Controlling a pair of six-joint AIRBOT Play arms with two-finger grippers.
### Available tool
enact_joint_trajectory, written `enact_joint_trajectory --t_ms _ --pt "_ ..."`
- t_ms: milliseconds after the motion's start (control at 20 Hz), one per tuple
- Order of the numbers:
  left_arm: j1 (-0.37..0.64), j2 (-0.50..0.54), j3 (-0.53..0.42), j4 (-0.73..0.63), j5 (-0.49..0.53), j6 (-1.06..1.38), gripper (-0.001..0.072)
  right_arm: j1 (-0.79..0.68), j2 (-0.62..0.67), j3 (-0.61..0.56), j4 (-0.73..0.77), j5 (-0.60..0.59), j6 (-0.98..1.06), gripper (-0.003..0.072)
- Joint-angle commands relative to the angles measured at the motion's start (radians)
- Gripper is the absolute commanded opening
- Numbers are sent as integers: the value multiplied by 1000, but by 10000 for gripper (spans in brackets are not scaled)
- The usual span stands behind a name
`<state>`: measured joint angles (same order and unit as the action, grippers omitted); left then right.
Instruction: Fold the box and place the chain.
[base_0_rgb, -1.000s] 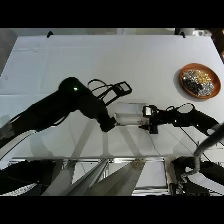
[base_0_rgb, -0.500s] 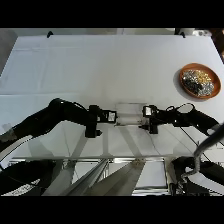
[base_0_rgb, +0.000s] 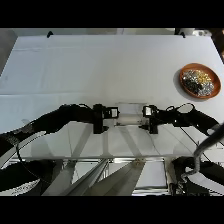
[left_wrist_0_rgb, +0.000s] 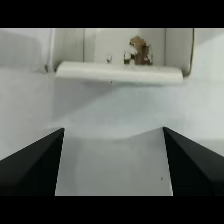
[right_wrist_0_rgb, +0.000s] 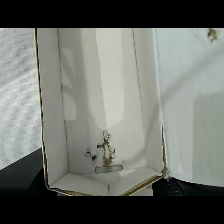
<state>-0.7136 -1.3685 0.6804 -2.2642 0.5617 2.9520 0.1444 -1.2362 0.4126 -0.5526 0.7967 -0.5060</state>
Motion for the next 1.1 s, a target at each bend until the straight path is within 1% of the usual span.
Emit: enact_joint_trajectory --t_ms 0,200,400,600,1050 --pt "-34 -11 17 -29 -51 7 703 1 0 0 0 0 0 408" --pt "-67 -12 32 -32 -58 7 703 1 0 0 0 0 0 408" --pt "-68 -7 32 -37 -46 7 703 1 0 0 0 0 0 408" --pt "-67 3 32 -35 3 7 703 1 0 0 0 0 0 408" --pt "-68 3 32 -62 5 7 703 1 0 0 0 0 0 408"
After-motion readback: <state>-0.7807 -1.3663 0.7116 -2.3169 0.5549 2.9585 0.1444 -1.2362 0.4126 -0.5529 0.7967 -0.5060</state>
